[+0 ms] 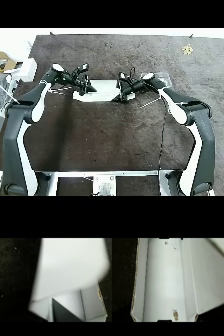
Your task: Fold the box and place the chain.
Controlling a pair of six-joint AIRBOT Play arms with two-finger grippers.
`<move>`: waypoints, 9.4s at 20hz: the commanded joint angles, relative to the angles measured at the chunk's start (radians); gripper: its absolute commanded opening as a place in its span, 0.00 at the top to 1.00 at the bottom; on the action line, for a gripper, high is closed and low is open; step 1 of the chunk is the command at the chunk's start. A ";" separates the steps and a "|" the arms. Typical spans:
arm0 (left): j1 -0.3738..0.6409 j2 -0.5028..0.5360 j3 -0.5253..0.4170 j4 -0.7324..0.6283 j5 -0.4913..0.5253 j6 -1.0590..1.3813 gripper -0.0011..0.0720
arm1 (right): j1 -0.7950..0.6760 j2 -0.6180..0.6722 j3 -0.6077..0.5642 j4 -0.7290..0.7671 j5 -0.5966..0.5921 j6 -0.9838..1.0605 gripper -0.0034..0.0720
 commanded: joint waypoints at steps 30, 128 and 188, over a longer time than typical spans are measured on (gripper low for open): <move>0.018 0.125 0.012 -0.112 0.068 -0.621 0.97 | 0.000 0.000 0.000 -0.005 0.000 0.000 0.55; -0.064 0.220 -0.299 0.088 0.185 -0.053 0.51 | 0.000 0.000 0.000 -0.006 0.000 0.000 0.55; 0.199 0.291 -0.606 -0.288 0.123 -1.044 0.97 | 0.000 0.000 0.000 -0.005 0.000 0.000 0.55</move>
